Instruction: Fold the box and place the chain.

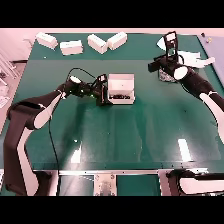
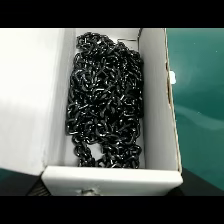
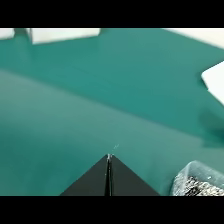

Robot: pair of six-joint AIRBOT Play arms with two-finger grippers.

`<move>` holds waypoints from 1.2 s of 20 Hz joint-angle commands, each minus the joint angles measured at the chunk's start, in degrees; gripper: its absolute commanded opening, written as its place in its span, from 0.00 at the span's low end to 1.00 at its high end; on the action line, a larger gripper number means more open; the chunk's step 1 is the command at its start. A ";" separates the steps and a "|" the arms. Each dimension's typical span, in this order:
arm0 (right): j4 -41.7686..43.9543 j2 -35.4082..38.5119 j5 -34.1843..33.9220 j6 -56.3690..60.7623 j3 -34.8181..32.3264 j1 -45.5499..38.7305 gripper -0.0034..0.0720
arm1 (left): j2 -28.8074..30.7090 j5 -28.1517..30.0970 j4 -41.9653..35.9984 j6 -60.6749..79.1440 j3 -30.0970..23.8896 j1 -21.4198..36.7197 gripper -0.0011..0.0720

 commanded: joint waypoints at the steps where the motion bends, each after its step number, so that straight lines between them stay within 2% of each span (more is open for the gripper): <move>1: 18.47 -2.36 16.76 -25.00 2.45 -1.95 0.05 | 0.02 0.00 0.02 0.02 -0.02 0.00 0.78; 3: 20.72 -5.62 25.90 -27.56 5.68 -3.32 0.05 | 0.02 -0.02 0.02 0.02 -0.02 -0.02 0.78; 6: 28.87 -9.31 34.91 -34.64 9.62 -4.55 0.05 | 0.02 0.02 0.02 0.02 -0.02 0.00 0.78; 11: 30.32 -13.68 46.90 -37.27 15.87 -4.55 0.05 | 0.02 0.00 0.02 0.02 -0.02 0.00 0.78; 14: 30.47 -14.95 48.13 -37.27 17.79 -4.48 0.05 | 0.02 0.00 0.04 0.02 -0.02 0.00 0.78; 19: 28.87 -15.10 56.26 -37.27 18.14 -4.50 0.05 | 0.02 0.00 0.02 0.02 -0.02 0.00 0.78; 24: 24.04 -15.10 57.94 -37.24 18.51 -4.42 0.05 | 0.02 0.00 0.02 0.02 -0.02 0.00 0.78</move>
